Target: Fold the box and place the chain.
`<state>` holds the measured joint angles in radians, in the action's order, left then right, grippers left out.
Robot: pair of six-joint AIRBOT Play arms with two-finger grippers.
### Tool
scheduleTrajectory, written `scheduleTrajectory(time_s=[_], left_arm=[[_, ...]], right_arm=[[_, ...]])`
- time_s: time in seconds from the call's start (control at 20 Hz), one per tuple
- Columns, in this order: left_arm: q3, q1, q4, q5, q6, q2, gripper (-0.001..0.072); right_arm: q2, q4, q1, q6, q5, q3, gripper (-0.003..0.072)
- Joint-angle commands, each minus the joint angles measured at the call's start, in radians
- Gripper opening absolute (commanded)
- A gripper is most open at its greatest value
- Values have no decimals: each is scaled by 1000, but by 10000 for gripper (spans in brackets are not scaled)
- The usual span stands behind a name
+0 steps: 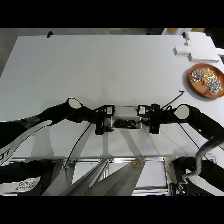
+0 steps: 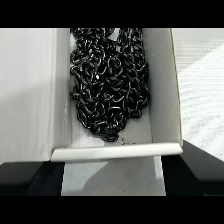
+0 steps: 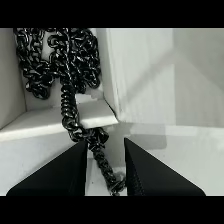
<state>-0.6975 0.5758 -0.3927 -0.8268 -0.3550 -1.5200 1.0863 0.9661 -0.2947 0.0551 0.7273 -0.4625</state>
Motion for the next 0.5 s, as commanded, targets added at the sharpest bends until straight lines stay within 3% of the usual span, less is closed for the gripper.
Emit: scheduleTrajectory(time_s=[0.0,0.3,0.4,0.45], left_arm=[[0,-1,0,0,0,1,34],[0,-1,0,0,0,1,34],[0,-1,0,0,0,1,34],[0,-1,0,0,0,1,34]], right_arm=[[19,-10,-2,-13,-4,2,228],[41,-54,-1,-39,-8,2,223],[41,-50,-1,-38,-6,2,138],[41,-46,-1,-38,-5,2,58]])
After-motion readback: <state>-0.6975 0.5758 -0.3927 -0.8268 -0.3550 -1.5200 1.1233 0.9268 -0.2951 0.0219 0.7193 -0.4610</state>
